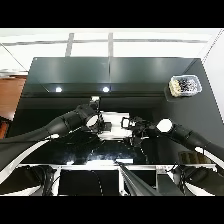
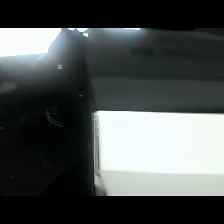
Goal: Fold the box and place the chain.
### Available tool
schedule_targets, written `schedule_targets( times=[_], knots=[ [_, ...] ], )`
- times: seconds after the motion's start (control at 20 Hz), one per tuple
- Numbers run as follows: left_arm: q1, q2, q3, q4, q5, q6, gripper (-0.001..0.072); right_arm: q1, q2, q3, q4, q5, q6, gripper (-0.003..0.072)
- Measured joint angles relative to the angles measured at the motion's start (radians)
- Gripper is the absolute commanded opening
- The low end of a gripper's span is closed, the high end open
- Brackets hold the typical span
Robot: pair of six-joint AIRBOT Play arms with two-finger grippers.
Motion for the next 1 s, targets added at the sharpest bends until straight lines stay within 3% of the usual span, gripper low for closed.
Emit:
schedule_targets(
  times=[0.05,0.15,0.7,1.0],
  knots=[
    [0.0,-0.002,0.0,0.0,0.0,0.001,0.0032,0.0,0.0,0.0,0.0,0.0,0.0,0.0542],
    [0.0,-0.002,0.0,0.0,0.002,0.005,0.0032,0.0,0.0,0.0,0.003,0.001,0.002,0.0715],
    [0.012,0.01,0.01,0.021,-0.071,0.043,0.0032,-0.051,0.114,0.004,-0.19,0.126,0.032,0.0712],
    [0.013,0.01,0.001,0.026,-0.063,0.031,0.0032,-0.057,0.121,0.004,-0.204,0.134,0.038,0.0695]
  ],
)
